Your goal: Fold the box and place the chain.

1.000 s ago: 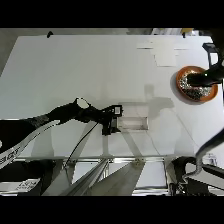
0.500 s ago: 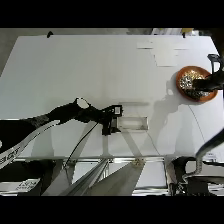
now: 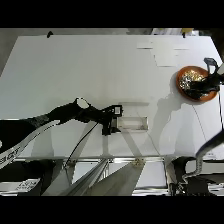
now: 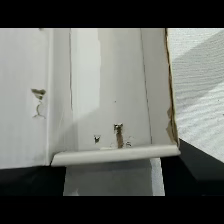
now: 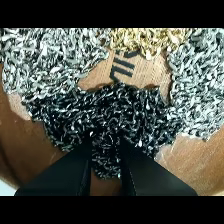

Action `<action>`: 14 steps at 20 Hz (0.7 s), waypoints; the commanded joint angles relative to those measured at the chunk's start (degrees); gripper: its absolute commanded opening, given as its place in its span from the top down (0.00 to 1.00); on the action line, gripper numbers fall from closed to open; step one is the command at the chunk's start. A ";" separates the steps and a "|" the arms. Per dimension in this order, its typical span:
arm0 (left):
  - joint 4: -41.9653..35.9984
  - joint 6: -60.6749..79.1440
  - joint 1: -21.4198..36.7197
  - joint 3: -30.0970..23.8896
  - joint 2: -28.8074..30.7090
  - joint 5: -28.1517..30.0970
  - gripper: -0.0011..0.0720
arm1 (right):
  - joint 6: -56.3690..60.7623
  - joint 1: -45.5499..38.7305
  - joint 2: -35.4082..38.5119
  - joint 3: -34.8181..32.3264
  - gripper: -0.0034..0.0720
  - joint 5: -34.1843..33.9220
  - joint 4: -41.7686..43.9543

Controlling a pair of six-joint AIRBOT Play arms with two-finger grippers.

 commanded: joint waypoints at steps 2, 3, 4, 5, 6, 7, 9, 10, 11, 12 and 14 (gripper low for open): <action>0.02 0.00 0.04 0.02 0.00 0.00 0.70 | -0.04 -0.04 -0.26 0.02 0.77 -1.09 0.00; 0.02 0.00 0.04 0.02 0.00 0.00 0.70 | -0.04 -0.04 -0.26 0.02 0.82 -0.59 0.02; 0.02 0.00 0.04 0.02 0.00 0.00 0.70 | -0.07 -0.04 -0.26 0.02 0.83 0.04 0.02; 0.02 0.00 0.04 0.02 0.00 0.00 0.70 | -0.55 -0.04 -0.26 0.02 0.86 0.81 0.02; 0.02 0.00 0.04 0.02 0.00 0.00 0.70 | -1.70 -0.04 -0.26 0.02 0.90 1.55 0.07; 0.02 0.00 0.04 0.02 0.02 0.00 0.70 | -2.23 -0.04 -0.26 0.02 0.90 2.16 0.04; 0.02 0.00 0.04 0.02 0.00 0.00 0.70 | -2.49 -0.04 -0.28 0.00 0.88 2.34 0.04; 0.02 0.00 0.04 0.02 0.00 0.00 0.70 | -2.56 -0.04 -0.26 0.00 0.88 2.23 0.02; 0.02 0.00 0.04 0.02 0.00 0.00 0.70 | -2.56 -0.04 -0.28 0.00 0.88 2.12 0.02; 0.02 0.00 0.04 0.02 0.00 0.00 0.70 | -2.56 -0.04 -0.28 0.00 0.88 2.10 0.04; 0.02 0.00 0.04 0.02 0.00 0.00 0.70 | -2.56 -0.04 -0.28 0.00 0.87 2.21 0.07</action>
